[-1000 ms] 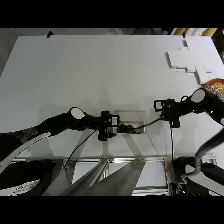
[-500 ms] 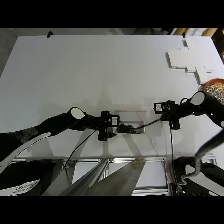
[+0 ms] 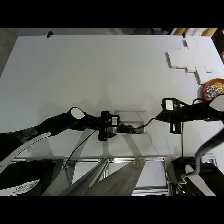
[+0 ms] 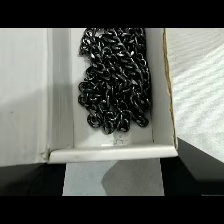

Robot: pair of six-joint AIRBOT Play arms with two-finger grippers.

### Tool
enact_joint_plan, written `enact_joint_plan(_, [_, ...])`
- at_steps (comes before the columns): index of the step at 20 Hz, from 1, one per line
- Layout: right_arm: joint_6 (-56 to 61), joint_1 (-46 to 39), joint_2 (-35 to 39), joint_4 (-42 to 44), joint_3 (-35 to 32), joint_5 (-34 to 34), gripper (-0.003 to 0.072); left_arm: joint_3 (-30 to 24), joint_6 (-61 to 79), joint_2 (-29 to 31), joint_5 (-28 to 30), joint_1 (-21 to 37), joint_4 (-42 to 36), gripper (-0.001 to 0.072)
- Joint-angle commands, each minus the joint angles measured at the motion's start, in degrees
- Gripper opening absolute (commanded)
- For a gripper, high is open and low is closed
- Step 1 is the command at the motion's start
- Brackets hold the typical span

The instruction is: Fold the box and place the chain.

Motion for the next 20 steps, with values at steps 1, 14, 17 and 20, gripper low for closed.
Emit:
enact_joint_plan(1, [0.4,2.6,5.7,13.6,0.0,3.4,0.0017,0.0,0.0,0.0,0.0,0.0,0.0,0.0389])
enact_joint_plan(14, [6.5,22.2,5.7,15.0,0.0,-9.8,0.0017,0.0,0.0,0.0,0.0,0.0,0.0,0.0389])
enact_joint_plan(17, [6.5,22.2,5.2,14.6,0.0,-9.9,0.0017,0.0,0.0,0.0,0.0,0.0,0.0,0.0389])
enact_joint_plan(20, [6.5,22.2,3.2,12.8,-0.1,-10.2,0.0017,0.0,0.0,0.0,0.0,0.0,0.0,0.0389])
